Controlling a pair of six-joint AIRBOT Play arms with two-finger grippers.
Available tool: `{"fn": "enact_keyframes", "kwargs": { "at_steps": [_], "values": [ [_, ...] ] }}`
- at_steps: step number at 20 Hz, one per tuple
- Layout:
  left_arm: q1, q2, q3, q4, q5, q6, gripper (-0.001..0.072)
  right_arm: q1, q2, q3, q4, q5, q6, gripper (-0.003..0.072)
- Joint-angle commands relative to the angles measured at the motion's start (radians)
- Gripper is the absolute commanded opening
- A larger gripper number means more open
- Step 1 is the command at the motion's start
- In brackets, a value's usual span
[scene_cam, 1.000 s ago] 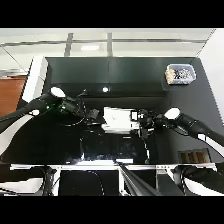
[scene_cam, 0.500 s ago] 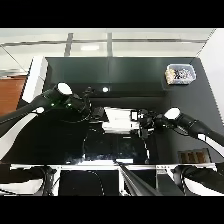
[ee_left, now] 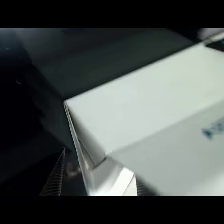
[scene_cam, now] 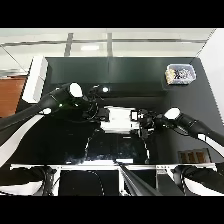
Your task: Fold the box and place the chain.
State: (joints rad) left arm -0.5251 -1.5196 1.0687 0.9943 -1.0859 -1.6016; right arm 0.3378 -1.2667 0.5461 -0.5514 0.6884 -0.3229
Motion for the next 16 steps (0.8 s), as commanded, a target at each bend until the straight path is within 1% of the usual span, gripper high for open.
{"fn": "enact_keyframes", "kwargs": {
  "at_steps": [1, 3, 4, 5, 6, 9, 10, 11, 12, 16],
  "values": [
    [-0.067, 0.0, 0.01, 0.152, 0.042, -0.134, 0.0489, 0.001, 0.0, 0.0, 0.0, 0.0, 0.0, 0.0345],
    [-0.104, 0.0, 0.013, 0.18, 0.041, -0.139, 0.0489, 0.001, 0.0, 0.0, 0.0, 0.0, 0.0, 0.0345],
    [-0.118, 0.0, 0.013, 0.183, 0.043, -0.139, 0.0454, 0.001, 0.0, 0.0, 0.0, 0.0, 0.0, 0.0345],
    [-0.126, 0.0, 0.013, 0.187, 0.042, -0.139, 0.0332, 0.001, 0.0, 0.0, 0.0, 0.0, 0.0, 0.0345],
    [-0.132, 0.0, 0.013, 0.186, 0.036, -0.139, 0.0294, 0.001, 0.0, 0.0, 0.0, 0.0, 0.0, 0.0345],
    [-0.13, 0.0, 0.016, 0.166, 0.001, -0.139, 0.0301, 0.001, 0.0, 0.0, 0.0, 0.0, 0.0, 0.0345],
    [-0.13, 0.0, 0.022, 0.166, -0.015, -0.139, 0.0352, 0.001, 0.0, 0.0, 0.0, 0.0, 0.0, 0.0345],
    [-0.131, 0.0, 0.029, 0.168, -0.026, -0.142, 0.0457, 0.001, 0.0, 0.0, 0.0, 0.0, 0.0, 0.0345],
    [-0.131, 0.0, 0.038, 0.174, -0.037, -0.164, 0.0478, 0.001, 0.0, 0.0, 0.0, 0.0, 0.0, 0.0345],
    [-0.147, 0.0, 0.08, 0.256, -0.053, -0.254, 0.0477, 0.001, 0.0, 0.0, 0.0, 0.0, 0.0, 0.0345]
  ]
}}
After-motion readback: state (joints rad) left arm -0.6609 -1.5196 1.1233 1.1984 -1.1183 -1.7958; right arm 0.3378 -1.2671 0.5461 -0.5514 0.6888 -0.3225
